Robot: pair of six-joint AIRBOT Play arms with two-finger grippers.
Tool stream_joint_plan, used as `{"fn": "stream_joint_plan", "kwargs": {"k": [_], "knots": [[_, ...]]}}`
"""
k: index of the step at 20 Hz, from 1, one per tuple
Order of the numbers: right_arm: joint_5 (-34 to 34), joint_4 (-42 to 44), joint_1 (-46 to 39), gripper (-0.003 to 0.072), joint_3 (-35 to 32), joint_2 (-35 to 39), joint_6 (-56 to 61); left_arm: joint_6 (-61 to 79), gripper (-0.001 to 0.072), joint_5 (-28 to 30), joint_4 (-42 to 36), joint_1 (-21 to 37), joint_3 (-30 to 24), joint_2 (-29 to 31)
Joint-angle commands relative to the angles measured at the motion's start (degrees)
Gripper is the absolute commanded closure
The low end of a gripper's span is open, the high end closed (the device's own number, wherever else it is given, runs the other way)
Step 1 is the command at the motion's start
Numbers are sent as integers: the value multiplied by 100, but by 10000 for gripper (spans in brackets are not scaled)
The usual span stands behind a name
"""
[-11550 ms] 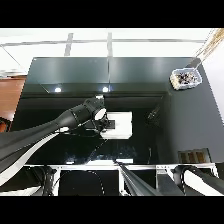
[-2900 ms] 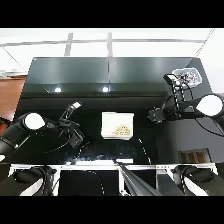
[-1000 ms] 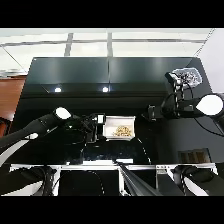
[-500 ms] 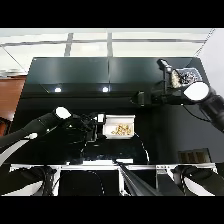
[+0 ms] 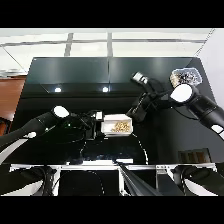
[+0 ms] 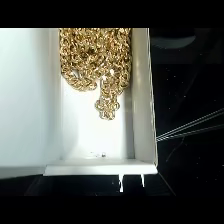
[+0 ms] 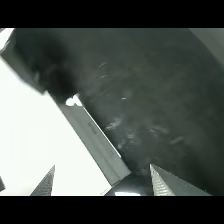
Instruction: Fold the box and place the chain.
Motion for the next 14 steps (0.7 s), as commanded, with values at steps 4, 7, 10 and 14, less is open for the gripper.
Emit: {"fn": "stream_joint_plan", "kwargs": {"k": [4, 7, 10, 14], "knots": [[184, -216, 415, 24, -20, -109, -1626, 0, 230, 0, 2, 7, 2, 0], [756, -129, 415, 24, -17, -79, -1829, 0, 230, -15, 2, 7, 2, 0], [990, -17, 420, 24, -31, -68, -1825, 0, 230, -15, 2, 7, 2, 0], [643, -50, 505, 24, -155, -79, -1825, 2, 230, -15, 2, 4, 2, -17]]}}
